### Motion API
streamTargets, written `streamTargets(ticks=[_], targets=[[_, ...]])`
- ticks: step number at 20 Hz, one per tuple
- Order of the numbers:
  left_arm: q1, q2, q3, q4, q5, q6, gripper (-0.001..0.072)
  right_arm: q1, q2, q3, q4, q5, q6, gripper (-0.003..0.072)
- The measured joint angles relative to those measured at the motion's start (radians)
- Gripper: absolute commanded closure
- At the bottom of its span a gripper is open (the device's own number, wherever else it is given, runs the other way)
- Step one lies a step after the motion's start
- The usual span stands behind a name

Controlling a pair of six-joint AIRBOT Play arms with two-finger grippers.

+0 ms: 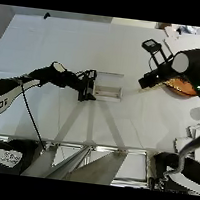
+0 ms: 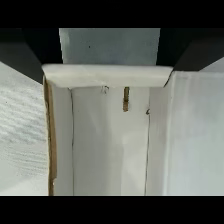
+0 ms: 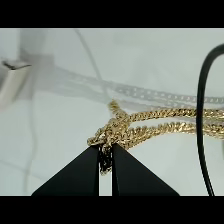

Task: Fold the box and place the chain.

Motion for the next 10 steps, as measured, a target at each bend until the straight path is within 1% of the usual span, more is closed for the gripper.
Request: streamTargets(ticks=[5,10], targets=[[0.000,0.000,0.000,0.000,0.000,0.000,0.0455,0.146,0.000,0.000,0.012,-0.049,0.037,0.0676],[0.000,0.000,0.000,0.000,0.000,0.000,0.0455,0.273,-0.018,0.000,0.037,-0.142,0.073,0.0676]])
